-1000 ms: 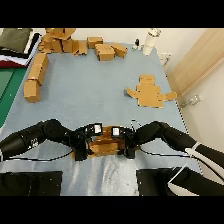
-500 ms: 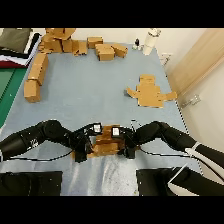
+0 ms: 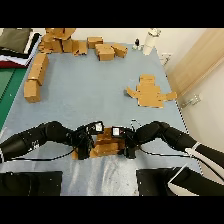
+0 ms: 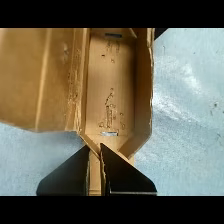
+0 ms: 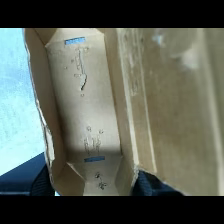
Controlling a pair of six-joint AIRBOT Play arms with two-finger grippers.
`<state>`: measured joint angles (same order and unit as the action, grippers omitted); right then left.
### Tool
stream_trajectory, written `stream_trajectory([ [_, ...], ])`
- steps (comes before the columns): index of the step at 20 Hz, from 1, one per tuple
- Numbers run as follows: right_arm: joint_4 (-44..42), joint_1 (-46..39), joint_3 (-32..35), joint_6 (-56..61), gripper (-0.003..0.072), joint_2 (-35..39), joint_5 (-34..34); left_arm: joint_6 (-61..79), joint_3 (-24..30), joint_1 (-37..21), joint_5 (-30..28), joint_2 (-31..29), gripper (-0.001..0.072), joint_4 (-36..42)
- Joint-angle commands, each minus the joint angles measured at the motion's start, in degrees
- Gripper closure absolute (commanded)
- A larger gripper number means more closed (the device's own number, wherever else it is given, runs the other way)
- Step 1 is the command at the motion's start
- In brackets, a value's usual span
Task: Fold the box.
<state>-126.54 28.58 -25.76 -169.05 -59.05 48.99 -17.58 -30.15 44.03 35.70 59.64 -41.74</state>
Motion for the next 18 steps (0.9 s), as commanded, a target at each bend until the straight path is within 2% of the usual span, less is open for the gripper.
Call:
stream_trajectory([
  [1, -0.07, 0.07, 0.00, 0.02, 0.0116, -0.04, -0.04, 0.22, -0.02, 0.57, -0.70, 0.04, 0.0617, 0.85],
  [6, -0.07, 0.07, 0.00, 0.02, 0.0116, -0.02, -0.04, 0.11, -0.02, 0.50, -0.81, 0.02, 0.0614, -0.44],
  [7, -0.07, 0.07, 0.00, 0.02, 0.0115, -0.04, -0.04, -0.09, -0.04, 0.50, -0.81, 0.00, 0.0549, -1.09],
  [8, -0.07, 0.07, 0.00, 0.00, 0.0116, -0.04, -0.04, -0.61, -0.11, 0.50, -0.81, 0.00, 0.0447, -1.11],
  [10, -0.07, 0.07, 0.00, 0.00, 0.0116, -0.02, -0.04, -2.71, -0.15, 0.48, -0.74, -0.24, 0.0446, -2.99],
  [15, -0.04, 0.07, 0.00, 0.02, 0.0116, -0.04, -0.04, -13.77, -0.15, -2.97, 0.24, -2.75, 0.0445, -14.01],
  [18, 0.11, 0.07, 0.00, 0.02, 0.0115, -0.04, -0.04, -13.97, -0.15, -5.18, 2.75, -6.21, 0.0445, -15.15],
])
